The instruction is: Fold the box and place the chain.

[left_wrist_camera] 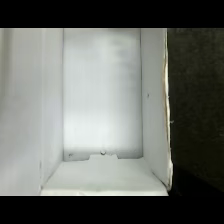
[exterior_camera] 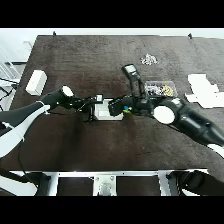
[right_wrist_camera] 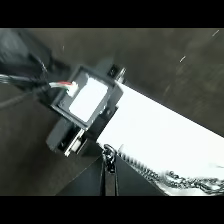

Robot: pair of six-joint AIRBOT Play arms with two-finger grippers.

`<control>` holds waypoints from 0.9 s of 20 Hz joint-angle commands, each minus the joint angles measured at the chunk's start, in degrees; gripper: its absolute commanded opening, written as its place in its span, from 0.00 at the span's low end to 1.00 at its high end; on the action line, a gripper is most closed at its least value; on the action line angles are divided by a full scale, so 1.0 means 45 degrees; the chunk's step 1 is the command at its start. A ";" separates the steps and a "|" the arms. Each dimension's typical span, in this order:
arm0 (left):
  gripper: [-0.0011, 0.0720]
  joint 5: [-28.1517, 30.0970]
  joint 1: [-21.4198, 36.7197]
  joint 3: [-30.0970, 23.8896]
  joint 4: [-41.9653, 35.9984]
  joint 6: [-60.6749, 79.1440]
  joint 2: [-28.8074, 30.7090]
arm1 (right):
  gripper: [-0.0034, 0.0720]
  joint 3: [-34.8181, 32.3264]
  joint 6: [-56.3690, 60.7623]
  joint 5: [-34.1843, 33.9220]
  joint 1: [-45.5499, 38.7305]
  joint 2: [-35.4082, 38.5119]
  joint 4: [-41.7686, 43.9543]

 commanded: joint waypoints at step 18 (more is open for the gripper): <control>0.66 0.0078 -0.0005 0.0000 0.0015 -0.0005 -0.0010 | 0.74 -0.0316 -0.0471 -0.0107 -0.0185 -0.1001 -0.0724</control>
